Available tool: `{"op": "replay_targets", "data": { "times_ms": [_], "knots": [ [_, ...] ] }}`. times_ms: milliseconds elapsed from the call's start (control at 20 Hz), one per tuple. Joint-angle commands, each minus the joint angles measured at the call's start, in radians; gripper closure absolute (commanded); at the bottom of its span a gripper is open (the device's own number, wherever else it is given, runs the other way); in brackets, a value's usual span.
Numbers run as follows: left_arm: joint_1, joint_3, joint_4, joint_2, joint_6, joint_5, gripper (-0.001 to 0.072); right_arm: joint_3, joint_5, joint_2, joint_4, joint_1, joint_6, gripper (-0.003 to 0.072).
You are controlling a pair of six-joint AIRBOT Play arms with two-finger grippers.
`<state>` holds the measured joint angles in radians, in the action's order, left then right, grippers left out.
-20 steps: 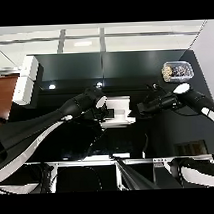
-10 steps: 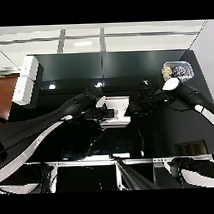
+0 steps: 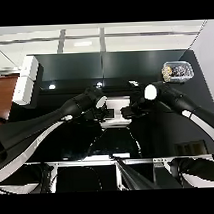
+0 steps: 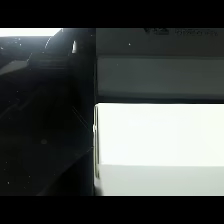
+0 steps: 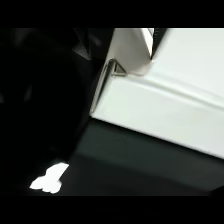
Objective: Fold the box and place the chain.
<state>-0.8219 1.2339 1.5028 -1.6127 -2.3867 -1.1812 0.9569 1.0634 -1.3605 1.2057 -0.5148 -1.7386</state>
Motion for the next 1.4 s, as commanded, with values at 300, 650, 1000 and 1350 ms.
{"op": "replay_targets", "data": {
  "times_ms": [300, 650, 1000, 1350],
  "knots": [
    [0.000, 0.000, 0.003, 0.000, 0.000, -0.001, 0.0679, 0.073, 0.037, -0.055, 0.289, -0.154, -0.341, 0.0322],
    [0.000, 0.000, 0.003, 0.000, 0.000, -0.003, 0.0679, 0.074, 0.046, -0.081, 0.313, -0.171, -0.390, 0.0445],
    [0.000, 0.000, 0.003, 0.000, 0.000, -0.009, 0.0679, 0.074, 0.038, -0.081, 0.285, -0.171, -0.389, 0.0681],
    [0.000, 0.000, 0.003, 0.000, 0.000, -0.009, 0.0679, 0.074, 0.041, -0.080, 0.270, -0.160, -0.385, 0.0368]
  ]
}}
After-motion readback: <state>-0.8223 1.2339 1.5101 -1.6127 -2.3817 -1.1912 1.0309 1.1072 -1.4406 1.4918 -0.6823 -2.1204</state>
